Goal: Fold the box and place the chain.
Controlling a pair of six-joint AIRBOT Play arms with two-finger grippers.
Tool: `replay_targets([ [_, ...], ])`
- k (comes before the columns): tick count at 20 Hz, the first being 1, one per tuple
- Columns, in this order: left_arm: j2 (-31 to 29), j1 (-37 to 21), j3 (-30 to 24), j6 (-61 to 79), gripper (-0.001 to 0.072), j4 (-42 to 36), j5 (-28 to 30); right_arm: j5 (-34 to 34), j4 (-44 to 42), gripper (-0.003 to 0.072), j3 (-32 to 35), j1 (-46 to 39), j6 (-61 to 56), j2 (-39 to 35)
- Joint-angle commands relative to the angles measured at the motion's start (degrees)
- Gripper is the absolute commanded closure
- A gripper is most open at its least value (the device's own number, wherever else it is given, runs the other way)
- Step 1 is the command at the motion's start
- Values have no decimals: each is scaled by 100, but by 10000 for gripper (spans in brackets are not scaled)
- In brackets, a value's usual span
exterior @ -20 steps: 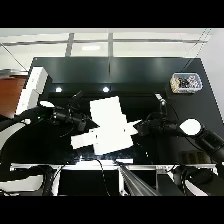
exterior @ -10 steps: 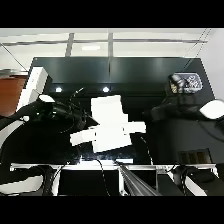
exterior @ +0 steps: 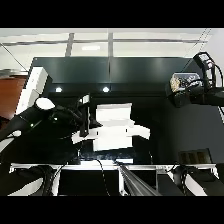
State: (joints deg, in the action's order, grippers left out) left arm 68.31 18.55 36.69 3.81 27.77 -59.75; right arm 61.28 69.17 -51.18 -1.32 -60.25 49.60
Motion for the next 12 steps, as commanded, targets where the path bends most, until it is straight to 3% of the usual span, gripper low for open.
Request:
replay_targets([
  [1, -66, 63, -308, 483, 678, 76, 671, 74, 136, -9, -50, -35, 358, -2],
  [5, 162, 98, -262, 474, 680, 205, 866, 164, 111, -9, -48, -35, 1130, -2],
  [9, 197, 431, -262, -420, 681, 1403, 1032, 210, 9, -9, 2, -35, 1137, 0],
  [12, 197, 678, -262, -623, 680, 1685, 1405, 199, -278, -9, 208, -26, 1274, 2],
])
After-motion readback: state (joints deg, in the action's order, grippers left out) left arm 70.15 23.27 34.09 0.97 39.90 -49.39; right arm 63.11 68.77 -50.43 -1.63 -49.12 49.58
